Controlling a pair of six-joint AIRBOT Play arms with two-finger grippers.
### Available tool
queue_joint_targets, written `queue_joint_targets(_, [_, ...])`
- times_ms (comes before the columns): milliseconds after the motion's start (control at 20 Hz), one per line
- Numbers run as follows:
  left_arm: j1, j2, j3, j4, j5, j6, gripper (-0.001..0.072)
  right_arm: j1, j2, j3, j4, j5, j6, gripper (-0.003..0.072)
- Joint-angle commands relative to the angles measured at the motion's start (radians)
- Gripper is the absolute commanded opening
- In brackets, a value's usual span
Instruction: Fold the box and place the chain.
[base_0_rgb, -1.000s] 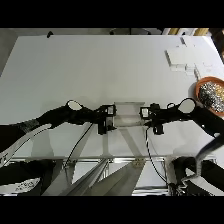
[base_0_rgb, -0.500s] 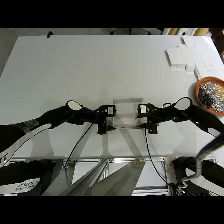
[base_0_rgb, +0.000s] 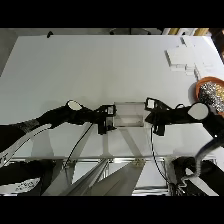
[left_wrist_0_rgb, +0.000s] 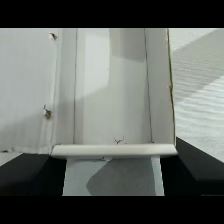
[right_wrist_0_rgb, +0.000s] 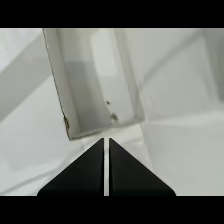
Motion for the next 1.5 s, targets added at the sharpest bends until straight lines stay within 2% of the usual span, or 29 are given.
queue_joint_targets(0, [0.000,0.000,0.000,0.002,-0.001,0.000,0.0210,-0.090,0.114,0.000,-0.104,0.008,0.373,0.0021])
queue_joint_targets(200, [0.000,0.000,0.000,0.002,-0.001,0.001,0.0210,-0.330,0.081,0.000,-0.105,-0.005,0.548,0.0021])
queue_joint_targets(300, [0.000,0.000,0.000,0.002,-0.001,0.001,0.0210,-0.385,0.036,-0.007,-0.102,-0.005,0.586,0.0021])
queue_joint_targets(400, [0.000,0.000,0.000,0.002,-0.001,0.000,0.0210,-0.387,-0.031,-0.032,-0.083,-0.001,0.589,0.0021])
queue_joint_targets(600, [0.000,0.000,0.000,0.002,-0.001,0.000,0.0210,-0.387,-0.193,-0.087,0.104,0.034,0.560,0.0021])
queue_joint_targets(700, [0.000,0.000,0.000,0.002,-0.001,0.000,0.0210,-0.387,-0.245,-0.107,0.134,0.036,0.549,0.0021])
queue_joint_targets(850, [0.000,0.000,0.000,0.002,-0.001,0.000,0.0210,-0.387,-0.258,-0.122,0.157,0.022,0.541,0.0021])
queue_joint_targets(1000, [0.000,0.000,0.000,0.002,-0.001,0.000,0.0210,-0.387,-0.258,-0.122,0.251,0.023,0.492,0.0021])
queue_joint_targets(1150, [0.000,0.000,0.000,0.002,-0.001,0.000,0.0210,-0.387,-0.258,-0.122,0.298,0.067,0.452,0.0021])
queue_joint_targets(1450, [0.000,0.000,0.000,0.002,-0.001,0.000,0.0210,-0.372,-0.228,-0.122,0.324,0.101,0.444,0.0025])
